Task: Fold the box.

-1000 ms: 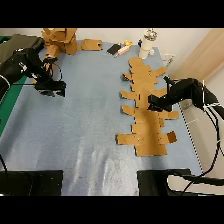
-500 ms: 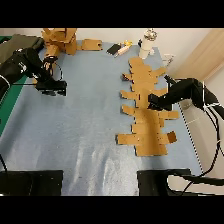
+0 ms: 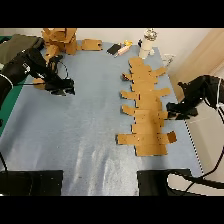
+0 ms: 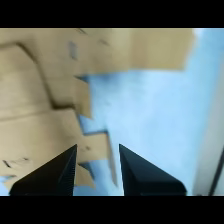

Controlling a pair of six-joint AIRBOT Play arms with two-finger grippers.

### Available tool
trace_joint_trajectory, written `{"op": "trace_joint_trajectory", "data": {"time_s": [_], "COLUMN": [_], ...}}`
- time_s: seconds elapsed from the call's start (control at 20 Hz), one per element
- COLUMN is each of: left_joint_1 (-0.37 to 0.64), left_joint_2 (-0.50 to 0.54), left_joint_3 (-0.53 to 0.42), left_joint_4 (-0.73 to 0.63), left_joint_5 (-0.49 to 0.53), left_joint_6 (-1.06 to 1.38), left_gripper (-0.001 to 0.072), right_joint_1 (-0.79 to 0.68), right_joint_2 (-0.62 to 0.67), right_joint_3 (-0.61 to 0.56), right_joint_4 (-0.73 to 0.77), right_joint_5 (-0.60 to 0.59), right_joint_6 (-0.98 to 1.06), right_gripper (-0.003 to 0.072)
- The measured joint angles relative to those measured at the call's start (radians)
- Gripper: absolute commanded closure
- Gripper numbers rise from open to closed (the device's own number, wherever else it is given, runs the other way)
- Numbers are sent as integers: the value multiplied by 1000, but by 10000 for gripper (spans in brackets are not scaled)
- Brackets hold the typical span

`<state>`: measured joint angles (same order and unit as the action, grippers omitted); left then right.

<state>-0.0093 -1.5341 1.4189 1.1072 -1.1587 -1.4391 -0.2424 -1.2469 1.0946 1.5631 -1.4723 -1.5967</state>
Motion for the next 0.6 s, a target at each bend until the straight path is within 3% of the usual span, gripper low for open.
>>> {"op": "trace_joint_trajectory", "data": {"time_s": [0.25,0.6], "left_joint_1": [-70,-118], "left_joint_2": [-14,-23], "left_joint_3": [0,0], "left_joint_4": [-13,-37], "left_joint_5": [-2,-18], "left_joint_6": [41,69], "left_gripper": [178,177], "right_joint_1": [-59,-74], "right_joint_2": [109,148], "right_joint_3": [-132,-317], "right_joint_4": [-25,23], "right_joint_5": [-60,50], "right_joint_6": [-77,-141], "right_gripper": [262,265]}}
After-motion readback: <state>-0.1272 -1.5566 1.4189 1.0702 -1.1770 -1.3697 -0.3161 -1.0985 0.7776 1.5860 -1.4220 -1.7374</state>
